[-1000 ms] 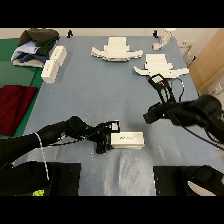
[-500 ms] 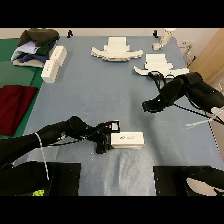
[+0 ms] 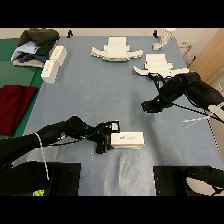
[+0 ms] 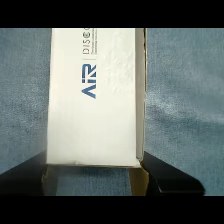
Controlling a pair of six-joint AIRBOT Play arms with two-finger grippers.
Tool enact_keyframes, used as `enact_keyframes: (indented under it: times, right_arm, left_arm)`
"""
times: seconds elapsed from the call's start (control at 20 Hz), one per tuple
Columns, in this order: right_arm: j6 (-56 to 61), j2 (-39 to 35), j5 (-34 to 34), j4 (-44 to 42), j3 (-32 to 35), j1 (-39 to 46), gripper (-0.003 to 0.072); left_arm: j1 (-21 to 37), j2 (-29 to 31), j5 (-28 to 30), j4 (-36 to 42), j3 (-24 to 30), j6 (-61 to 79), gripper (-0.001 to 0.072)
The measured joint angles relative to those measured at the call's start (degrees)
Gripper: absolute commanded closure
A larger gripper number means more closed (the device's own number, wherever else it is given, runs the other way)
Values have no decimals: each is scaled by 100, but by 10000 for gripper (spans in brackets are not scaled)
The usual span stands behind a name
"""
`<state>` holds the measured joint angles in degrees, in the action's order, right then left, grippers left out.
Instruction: Fold the box.
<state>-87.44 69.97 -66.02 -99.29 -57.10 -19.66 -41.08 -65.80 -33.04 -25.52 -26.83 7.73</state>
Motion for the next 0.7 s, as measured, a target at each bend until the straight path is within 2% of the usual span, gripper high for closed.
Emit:
enact_keyframes:
  times: [0.2, 0.4, 0.55, 0.7]
  right_arm:
    - [-2, 2, -4, -13, 0, 0, 682]
    - [-2, 2, -4, -15, 0, 0, 682]
    - [-2, 2, -4, -15, 0, 0, 682]
    - [-2, 2, -4, -15, 0, 0, 682]
  left_arm:
    - [35, 260, -13, -20, -2, -243, 195]
    - [468, 964, -50, -356, -2, -1440, 195]
    - [1263, 1593, -79, -1355, -2, -3165, 195]
    - [2437, 2017, -140, -2664, -26, -4747, 195]
